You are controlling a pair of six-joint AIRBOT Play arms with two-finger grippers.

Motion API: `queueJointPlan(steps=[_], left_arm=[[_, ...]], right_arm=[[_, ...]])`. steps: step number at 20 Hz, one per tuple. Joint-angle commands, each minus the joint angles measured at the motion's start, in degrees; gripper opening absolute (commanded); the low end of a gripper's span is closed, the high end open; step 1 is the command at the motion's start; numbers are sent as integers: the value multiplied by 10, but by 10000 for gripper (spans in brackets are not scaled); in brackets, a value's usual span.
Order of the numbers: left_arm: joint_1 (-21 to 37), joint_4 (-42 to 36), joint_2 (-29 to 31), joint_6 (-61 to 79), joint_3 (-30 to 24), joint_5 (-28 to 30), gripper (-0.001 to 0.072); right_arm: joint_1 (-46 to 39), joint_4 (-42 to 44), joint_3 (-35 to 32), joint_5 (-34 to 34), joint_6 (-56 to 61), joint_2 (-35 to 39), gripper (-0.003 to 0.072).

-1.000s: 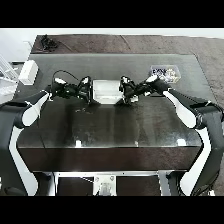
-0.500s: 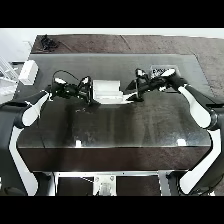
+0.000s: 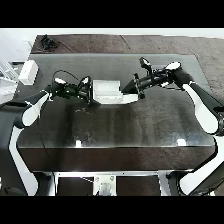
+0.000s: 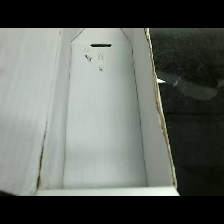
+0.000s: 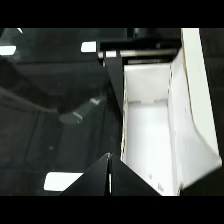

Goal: Fold the box and place the chain.

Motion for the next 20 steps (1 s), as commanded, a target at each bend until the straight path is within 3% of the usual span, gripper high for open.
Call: queueJointPlan(steps=[1, 4, 8, 10, 14, 20], left_arm=[[0, 0, 0, 0, 0, -1, 355], [0, 0, 0, 0, 0, -1, 356], [0, 0, 0, 0, 0, -1, 355], [0, 0, 0, 0, 0, -1, 355], [0, 0, 0, 0, 0, -1, 355], [0, 0, 0, 0, 0, -1, 355]], right_arm=[[32, 24, 0, -105, 4, -2, 12], [42, 18, 4, -174, 0, -13, 12], [42, 12, 30, -216, 1, -36, 11], [42, -35, 55, -228, 12, -49, 10], [42, -96, 94, -231, 48, -82, 10], [43, -113, 97, -207, 52, -99, 10]])
